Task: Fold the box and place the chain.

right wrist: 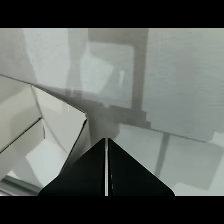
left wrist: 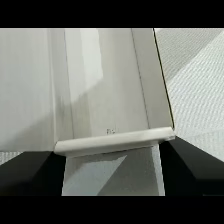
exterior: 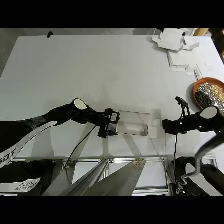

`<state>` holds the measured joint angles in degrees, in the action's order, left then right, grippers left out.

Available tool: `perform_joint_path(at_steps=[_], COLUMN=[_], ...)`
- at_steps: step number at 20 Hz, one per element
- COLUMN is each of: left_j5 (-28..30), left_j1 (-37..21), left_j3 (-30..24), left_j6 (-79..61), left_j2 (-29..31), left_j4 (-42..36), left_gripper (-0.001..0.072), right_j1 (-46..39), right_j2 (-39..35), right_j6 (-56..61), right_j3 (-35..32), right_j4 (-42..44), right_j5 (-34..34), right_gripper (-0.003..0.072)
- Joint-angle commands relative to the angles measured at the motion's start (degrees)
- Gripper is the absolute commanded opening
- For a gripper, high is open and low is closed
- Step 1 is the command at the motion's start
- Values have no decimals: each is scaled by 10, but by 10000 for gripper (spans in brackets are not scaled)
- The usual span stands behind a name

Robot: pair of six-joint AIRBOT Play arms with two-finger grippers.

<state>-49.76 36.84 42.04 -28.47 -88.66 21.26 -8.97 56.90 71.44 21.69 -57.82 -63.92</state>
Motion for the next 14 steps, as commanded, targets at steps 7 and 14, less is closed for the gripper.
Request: perform_joint_path(at_steps=[7,14], left_j5=[0,0], left_j1=[0,0], left_j3=[0,0], left_j6=[0,0], left_j2=[0,0], left_j4=[0,0], left_gripper=[272,272], right_j1=[51,51], right_j2=[-36,-92], right_j6=[1,-30], right_j3=[-7,-8], right_j4=[47,95], right_j5=[12,-3], right_gripper=[23,204])
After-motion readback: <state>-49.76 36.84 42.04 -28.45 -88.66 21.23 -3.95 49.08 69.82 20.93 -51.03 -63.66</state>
